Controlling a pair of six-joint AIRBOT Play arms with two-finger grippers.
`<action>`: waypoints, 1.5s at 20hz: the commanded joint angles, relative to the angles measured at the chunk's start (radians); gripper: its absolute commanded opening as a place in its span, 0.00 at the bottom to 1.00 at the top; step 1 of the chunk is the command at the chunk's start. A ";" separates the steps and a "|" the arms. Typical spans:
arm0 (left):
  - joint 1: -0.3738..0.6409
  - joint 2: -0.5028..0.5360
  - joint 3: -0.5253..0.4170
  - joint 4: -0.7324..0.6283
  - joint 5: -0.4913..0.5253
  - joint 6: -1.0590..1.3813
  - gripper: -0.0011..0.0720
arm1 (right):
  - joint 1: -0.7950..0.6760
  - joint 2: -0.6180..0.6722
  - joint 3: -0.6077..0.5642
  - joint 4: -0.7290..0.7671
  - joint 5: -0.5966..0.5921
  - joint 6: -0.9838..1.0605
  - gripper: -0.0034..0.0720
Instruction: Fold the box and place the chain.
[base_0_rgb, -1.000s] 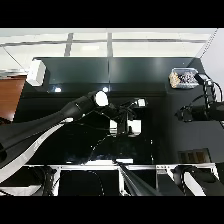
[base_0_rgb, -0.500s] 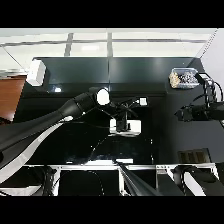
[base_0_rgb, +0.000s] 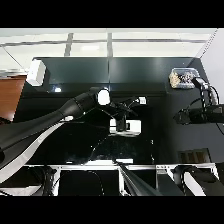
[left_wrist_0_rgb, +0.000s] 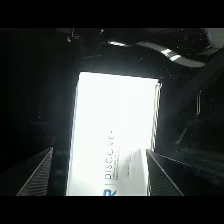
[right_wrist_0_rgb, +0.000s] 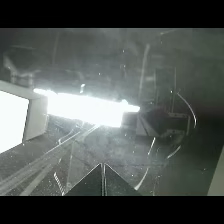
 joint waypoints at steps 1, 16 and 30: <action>-0.012 -0.002 0.001 0.005 -0.037 -0.008 0.98 | -0.001 0.000 -0.024 0.003 -0.012 0.000 0.07; -0.091 -0.041 0.002 0.243 0.004 -0.193 0.98 | -0.001 0.000 -0.028 0.008 -0.031 0.000 0.07; 0.591 0.289 0.111 0.896 -0.491 -1.104 0.57 | -0.001 0.000 -0.028 0.049 -0.037 0.001 0.07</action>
